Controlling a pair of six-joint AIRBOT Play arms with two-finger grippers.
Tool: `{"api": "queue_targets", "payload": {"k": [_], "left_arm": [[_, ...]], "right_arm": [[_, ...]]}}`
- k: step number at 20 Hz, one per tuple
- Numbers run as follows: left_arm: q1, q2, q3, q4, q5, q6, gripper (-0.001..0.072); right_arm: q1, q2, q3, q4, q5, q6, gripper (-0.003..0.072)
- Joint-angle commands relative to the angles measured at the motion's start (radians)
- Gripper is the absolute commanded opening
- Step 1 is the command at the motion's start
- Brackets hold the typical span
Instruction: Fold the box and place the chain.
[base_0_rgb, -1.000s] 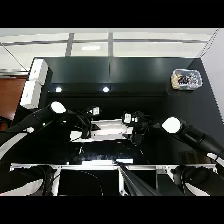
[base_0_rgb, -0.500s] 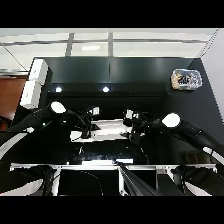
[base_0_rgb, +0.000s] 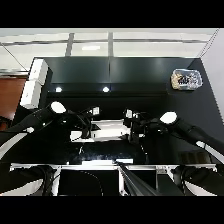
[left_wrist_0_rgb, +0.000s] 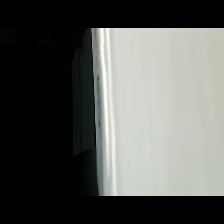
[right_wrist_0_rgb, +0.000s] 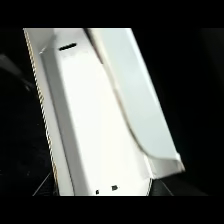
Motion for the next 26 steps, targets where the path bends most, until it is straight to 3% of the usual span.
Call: {"api": "queue_targets", "payload": {"k": [1,14,26], "left_arm": [[0.000,0.001,0.000,-0.005,0.002,-0.001,0.0027],[0.000,0.001,0.000,-0.019,0.005,-0.001,0.0027],[0.000,0.000,0.000,-0.019,0.005,-0.001,0.0027]], "right_arm": [[0.030,-0.039,0.000,0.008,0.001,-0.093,0.0649],[0.081,-0.043,0.002,-0.176,-0.070,0.059,0.0625],[0.081,-0.044,0.002,-0.180,-0.100,0.088,0.0621]]}}
